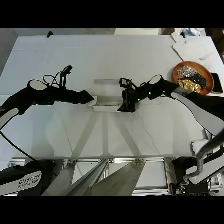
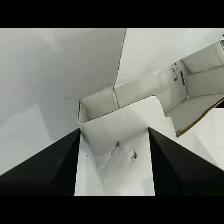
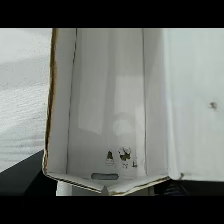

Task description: Fold the box and place the chain.

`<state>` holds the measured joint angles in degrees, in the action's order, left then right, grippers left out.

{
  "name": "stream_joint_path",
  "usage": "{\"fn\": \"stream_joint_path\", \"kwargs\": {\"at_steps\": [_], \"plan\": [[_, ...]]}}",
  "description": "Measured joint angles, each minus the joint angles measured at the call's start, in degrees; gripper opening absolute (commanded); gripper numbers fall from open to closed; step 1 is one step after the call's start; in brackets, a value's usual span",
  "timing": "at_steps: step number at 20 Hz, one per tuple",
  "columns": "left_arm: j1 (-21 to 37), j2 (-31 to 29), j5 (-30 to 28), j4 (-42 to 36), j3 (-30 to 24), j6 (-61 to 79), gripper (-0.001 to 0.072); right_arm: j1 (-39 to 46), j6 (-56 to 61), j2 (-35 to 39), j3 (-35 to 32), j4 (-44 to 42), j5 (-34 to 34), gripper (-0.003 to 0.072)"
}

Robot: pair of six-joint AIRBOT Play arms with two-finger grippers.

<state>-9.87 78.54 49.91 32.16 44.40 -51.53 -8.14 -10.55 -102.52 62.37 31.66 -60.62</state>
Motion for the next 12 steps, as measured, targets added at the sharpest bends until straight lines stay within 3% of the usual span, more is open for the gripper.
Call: {"fn": "stream_joint_path", "kwargs": {"at_steps": [12], "plan": [[-3.78, 0.0, -3.69, -0.39, 0.0, -1.31, 0.0481, 0.0, 0.02, 0.0, 0.0, 0.0, 0.0, 0.053]]}}
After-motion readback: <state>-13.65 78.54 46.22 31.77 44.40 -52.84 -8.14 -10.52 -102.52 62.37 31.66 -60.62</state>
